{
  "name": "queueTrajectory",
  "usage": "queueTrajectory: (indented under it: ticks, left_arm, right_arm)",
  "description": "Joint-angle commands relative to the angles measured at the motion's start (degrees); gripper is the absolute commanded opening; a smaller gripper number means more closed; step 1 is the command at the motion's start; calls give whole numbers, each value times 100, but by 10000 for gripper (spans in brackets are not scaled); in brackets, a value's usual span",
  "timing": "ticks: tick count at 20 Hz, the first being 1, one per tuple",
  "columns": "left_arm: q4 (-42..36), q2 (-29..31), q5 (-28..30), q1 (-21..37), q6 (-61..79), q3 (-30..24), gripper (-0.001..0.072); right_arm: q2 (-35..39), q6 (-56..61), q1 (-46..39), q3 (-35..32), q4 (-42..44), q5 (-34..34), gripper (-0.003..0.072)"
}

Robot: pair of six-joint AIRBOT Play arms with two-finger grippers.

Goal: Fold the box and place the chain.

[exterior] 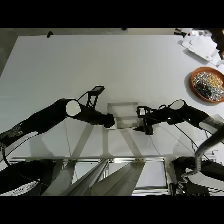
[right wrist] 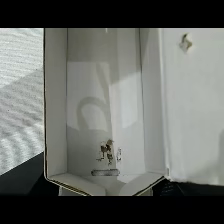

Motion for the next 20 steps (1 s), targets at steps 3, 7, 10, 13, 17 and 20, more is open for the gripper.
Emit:
queueTrajectory:
  ticks: [3, 7, 10, 13, 17, 20]
  left_arm:
    - [826, -269, -614, -216, -820, 671, 557]
    - [1169, -638, -1178, -389, -1189, 1115, 557]
    - [1261, -756, -1318, -435, -1401, 1250, 557]
    - [1423, -767, -1451, -472, -1606, 1316, 557]
    - [1416, -804, -1445, -542, -2031, 1375, 556]
    - [1440, -846, -1445, -577, -2490, 1429, 553]
  right_arm:
    - [-4, 4, 0, 7, 2, 4, 406]
    - [-4, 4, 0, 7, 2, 2, 406]
    - [-4, 4, 0, 7, 2, 4, 406]
    - [-4, 4, 0, 7, 2, 2, 406]
    - [-4, 2, 0, 7, 2, 4, 406]
    - [-4, 4, 0, 7, 2, 0, 406]
